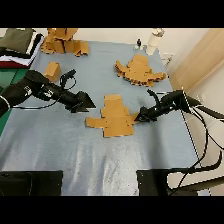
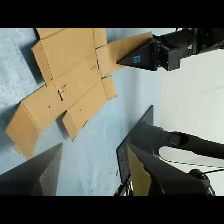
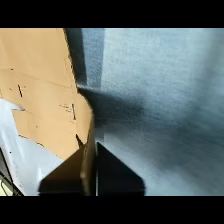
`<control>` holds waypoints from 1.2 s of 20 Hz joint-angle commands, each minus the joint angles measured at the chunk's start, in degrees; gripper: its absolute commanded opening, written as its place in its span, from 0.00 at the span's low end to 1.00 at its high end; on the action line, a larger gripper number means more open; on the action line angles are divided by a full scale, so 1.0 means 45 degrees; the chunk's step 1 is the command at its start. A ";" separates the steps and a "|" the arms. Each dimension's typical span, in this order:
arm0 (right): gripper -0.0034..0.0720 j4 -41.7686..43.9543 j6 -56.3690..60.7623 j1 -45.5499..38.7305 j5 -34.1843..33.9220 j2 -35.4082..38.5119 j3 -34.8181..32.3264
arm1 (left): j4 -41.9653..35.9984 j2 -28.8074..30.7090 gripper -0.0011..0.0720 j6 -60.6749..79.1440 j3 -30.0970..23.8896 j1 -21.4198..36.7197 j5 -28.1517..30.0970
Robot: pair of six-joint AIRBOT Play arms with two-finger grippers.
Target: Fold the box.
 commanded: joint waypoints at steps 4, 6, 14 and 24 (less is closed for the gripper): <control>0.04 0.1200 -0.1243 0.1015 -0.0223 0.0539 -0.0675 | 0.0097 -0.0112 0.83 0.0083 0.0005 0.0291 0.0194; 0.04 0.2603 -0.2079 0.1763 0.0457 0.1481 -0.1967 | 0.0233 -0.0214 0.83 0.0437 -0.0194 0.0665 0.0155; 0.04 0.3196 -0.2540 0.4551 0.3594 0.4998 -0.5663 | 0.1685 -0.0617 0.83 0.0685 -0.1496 0.1282 0.0695; 0.04 0.3206 -0.2501 0.5187 0.3487 0.5090 -0.5668 | 0.0704 -0.2074 0.83 0.1885 -0.1642 0.1132 0.0792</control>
